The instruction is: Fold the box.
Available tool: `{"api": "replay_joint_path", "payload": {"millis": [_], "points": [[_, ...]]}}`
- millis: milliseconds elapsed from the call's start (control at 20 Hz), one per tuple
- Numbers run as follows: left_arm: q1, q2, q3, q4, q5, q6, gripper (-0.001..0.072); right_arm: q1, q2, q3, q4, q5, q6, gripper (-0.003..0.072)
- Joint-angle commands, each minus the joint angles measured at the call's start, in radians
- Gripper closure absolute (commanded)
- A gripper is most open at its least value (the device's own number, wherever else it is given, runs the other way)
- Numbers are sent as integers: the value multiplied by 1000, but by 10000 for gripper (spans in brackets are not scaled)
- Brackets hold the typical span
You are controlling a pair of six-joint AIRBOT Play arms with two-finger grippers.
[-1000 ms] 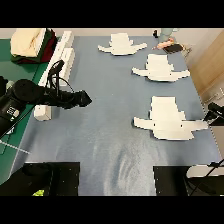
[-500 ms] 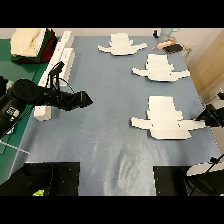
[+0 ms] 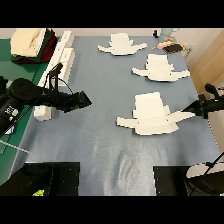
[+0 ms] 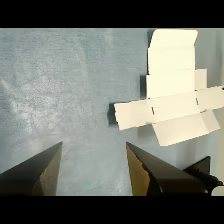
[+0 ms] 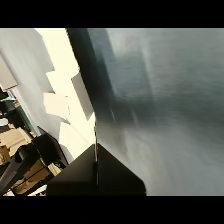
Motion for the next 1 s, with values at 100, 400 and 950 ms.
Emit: {"api": "replay_joint_path", "payload": {"millis": [100, 400, 950], "points": [[131, -1, 0, 2, -103, 74, 112, 198, 238, -280, 186, -246, -11, 687], [207, -1, -1, 2, -222, 160, 112, 447, 555, -621, 146, -565, 165, 684], [206, 0, 0, -2, -221, 157, 112, 486, 467, -636, 127, -482, 88, 610]]}}
